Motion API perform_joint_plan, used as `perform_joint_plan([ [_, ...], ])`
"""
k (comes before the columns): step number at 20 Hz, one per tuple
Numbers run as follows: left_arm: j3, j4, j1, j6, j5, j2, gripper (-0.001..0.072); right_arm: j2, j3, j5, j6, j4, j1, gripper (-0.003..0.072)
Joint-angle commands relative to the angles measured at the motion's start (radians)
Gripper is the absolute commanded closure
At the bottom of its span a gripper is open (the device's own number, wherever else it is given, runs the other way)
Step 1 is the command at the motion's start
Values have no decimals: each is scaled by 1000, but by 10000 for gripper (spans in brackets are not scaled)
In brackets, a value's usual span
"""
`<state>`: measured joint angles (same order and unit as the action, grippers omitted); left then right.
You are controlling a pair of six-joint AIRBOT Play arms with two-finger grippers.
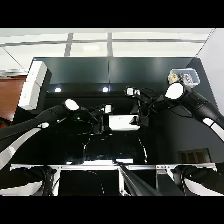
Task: Fold the box and place the chain.
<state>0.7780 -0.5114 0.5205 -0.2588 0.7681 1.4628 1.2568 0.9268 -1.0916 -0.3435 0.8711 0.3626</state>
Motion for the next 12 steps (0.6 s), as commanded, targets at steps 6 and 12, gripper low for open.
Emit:
perform_joint_plan([
  [6,1,0,1,0,0,0,226,-5,-1,26,0,-6,1,271],
  [12,1,0,0,0,0,0,226,-5,-33,54,0,-11,1,272],
])
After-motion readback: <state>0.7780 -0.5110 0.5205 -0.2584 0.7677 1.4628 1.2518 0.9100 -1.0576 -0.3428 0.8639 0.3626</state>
